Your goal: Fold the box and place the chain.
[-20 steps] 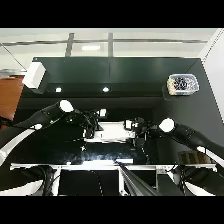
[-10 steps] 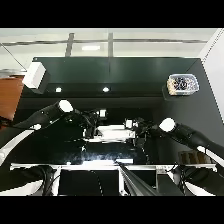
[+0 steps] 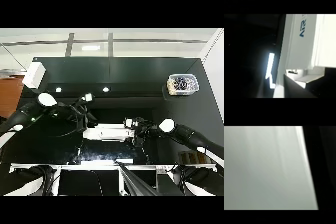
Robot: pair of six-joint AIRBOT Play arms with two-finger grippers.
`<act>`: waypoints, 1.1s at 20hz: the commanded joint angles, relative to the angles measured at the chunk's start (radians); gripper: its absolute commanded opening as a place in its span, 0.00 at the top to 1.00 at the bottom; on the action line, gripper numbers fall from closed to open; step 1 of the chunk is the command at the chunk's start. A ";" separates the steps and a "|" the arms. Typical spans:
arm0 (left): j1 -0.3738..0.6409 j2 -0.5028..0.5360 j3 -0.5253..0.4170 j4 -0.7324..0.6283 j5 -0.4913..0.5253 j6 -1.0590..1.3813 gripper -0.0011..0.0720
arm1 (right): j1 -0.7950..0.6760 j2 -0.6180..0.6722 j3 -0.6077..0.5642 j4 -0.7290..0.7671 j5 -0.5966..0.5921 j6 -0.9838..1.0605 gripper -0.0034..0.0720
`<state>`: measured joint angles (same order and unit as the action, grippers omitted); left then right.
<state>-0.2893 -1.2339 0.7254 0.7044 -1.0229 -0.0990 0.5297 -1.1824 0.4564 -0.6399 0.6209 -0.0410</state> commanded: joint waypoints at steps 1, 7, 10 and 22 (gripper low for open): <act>0.090 0.061 0.001 0.002 -0.163 -0.140 0.95 | 0.001 0.000 0.000 0.000 -0.008 0.000 0.50; 0.031 0.130 -0.007 -0.018 -0.280 -0.372 0.95 | 0.001 0.000 0.000 0.000 -0.008 0.005 0.50; -0.062 0.131 -0.053 -0.096 -0.240 -0.376 0.95 | 0.001 0.000 0.000 0.000 -0.004 0.008 0.50; -0.068 0.073 -0.140 -0.392 0.212 -0.267 0.95 | 0.001 0.000 0.000 -0.004 0.000 0.008 0.50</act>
